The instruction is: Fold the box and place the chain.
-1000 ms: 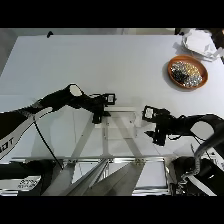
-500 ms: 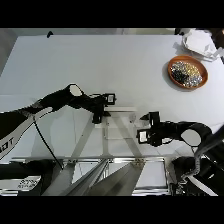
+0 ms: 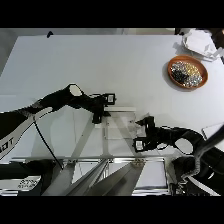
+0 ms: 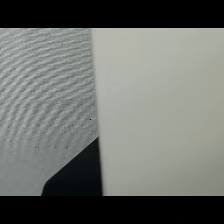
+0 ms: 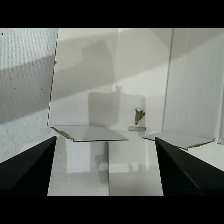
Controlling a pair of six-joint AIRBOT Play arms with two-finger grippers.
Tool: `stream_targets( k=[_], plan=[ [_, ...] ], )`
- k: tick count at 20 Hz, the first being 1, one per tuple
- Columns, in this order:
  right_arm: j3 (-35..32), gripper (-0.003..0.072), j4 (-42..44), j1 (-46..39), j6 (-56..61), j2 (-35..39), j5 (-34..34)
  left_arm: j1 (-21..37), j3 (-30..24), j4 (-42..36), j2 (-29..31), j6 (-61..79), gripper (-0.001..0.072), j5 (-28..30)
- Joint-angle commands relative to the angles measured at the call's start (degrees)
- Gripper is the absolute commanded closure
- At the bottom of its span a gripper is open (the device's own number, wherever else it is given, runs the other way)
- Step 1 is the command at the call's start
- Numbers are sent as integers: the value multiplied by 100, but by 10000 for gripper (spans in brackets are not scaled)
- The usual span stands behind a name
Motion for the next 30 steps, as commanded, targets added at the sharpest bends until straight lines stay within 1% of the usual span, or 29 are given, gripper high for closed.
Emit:
stream_targets(
  k=[1,10,15,18,20,24,30],
  plan=[
    [-31,-12,4,44,68,-37,-101,0,7,0,4,2,700,-2],
    [-151,-6,214,46,186,-59,-179,0,7,0,4,2,700,-2],
    [-212,3,284,155,192,-260,-470,0,7,0,4,2,700,-2],
    [-212,9,601,356,192,-260,-887,0,7,0,4,2,700,-2],
    [-212,10,640,348,227,-260,-1056,0,7,0,4,2,700,-2],
    [-208,10,693,348,623,-258,-1043,0,7,0,4,2,700,-2],
    [-79,9,1064,247,623,-258,-957,0,7,0,4,2,700,-2]
  ],
)
